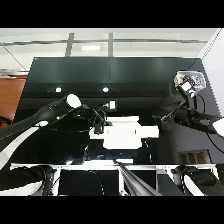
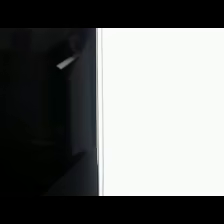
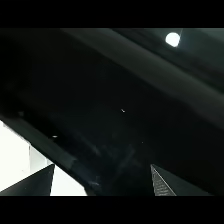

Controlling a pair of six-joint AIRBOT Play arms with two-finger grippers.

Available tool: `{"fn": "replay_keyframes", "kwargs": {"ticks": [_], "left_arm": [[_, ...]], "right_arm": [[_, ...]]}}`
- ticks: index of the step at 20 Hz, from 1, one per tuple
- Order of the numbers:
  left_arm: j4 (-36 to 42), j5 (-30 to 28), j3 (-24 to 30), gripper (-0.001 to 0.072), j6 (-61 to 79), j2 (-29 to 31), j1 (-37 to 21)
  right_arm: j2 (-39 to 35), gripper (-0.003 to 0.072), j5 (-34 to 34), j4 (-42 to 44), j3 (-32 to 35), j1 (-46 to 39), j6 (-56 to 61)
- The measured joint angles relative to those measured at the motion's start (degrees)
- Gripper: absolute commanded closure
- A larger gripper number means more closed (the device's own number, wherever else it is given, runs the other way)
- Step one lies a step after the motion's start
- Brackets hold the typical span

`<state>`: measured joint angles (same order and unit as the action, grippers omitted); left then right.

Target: Fold the box and place the chain.

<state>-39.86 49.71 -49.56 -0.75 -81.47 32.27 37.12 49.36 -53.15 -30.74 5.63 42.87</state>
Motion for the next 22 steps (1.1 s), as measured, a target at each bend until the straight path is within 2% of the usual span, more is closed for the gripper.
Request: {"fn": "replay_keyframes", "kwargs": {"ticks": [4, 9, 15, 22], "left_arm": [[-0.28, -3.69, 0.17, 0.0681, 4.37, -0.70, 0.90], [-0.39, -5.14, 0.22, 0.0681, 4.22, -1.46, 1.20], [-0.90, -5.70, 0.20, 0.0681, 3.58, -1.68, 1.25], [-1.11, -5.92, 0.20, 0.0681, 3.52, -1.73, 1.25]], "right_arm": [[0.00, -0.0023, -0.28, -0.68, 3.58, 3.69, -11.91], [2.40, -0.0023, 0.48, -0.83, 8.15, 9.44, -20.92], [8.76, -0.0023, 0.46, -0.44, 9.44, 15.67, -27.56], [12.41, -0.0023, -1.66, 1.84, 9.62, 17.20, -30.73]]}}
